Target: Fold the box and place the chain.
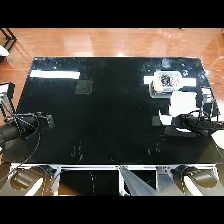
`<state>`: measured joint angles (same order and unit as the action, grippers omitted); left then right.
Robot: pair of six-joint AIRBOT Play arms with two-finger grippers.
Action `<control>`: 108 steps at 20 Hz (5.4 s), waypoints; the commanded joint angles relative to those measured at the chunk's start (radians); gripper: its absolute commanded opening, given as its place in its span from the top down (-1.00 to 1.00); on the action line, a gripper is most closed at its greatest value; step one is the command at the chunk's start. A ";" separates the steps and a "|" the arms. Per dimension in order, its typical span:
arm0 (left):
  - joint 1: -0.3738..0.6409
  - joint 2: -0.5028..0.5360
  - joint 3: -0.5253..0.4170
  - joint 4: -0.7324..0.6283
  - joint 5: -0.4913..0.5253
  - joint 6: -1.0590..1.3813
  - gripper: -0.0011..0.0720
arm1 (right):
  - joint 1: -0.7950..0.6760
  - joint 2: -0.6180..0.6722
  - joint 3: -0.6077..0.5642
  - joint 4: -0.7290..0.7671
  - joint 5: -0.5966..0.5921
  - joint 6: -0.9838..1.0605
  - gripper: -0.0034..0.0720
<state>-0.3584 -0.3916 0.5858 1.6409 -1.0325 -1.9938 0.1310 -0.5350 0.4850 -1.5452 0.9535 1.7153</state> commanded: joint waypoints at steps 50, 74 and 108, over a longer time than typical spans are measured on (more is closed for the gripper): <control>0.000 -0.002 0.001 0.031 0.114 0.008 -0.77 | -1.198 -0.482 0.285 0.273 0.127 -0.315 -0.96; 0.000 -0.002 0.001 0.102 0.263 0.030 -0.77 | -1.189 -1.338 0.873 0.602 0.769 -0.729 -0.08; -0.001 -0.010 -0.030 -0.067 0.270 0.030 -0.77 | -0.538 -0.463 0.050 1.108 0.359 -0.711 0.85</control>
<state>-0.3584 -0.3958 0.5743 1.6325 -0.7662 -1.9636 -0.5587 -1.1736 0.6701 -0.5461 1.5082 0.9436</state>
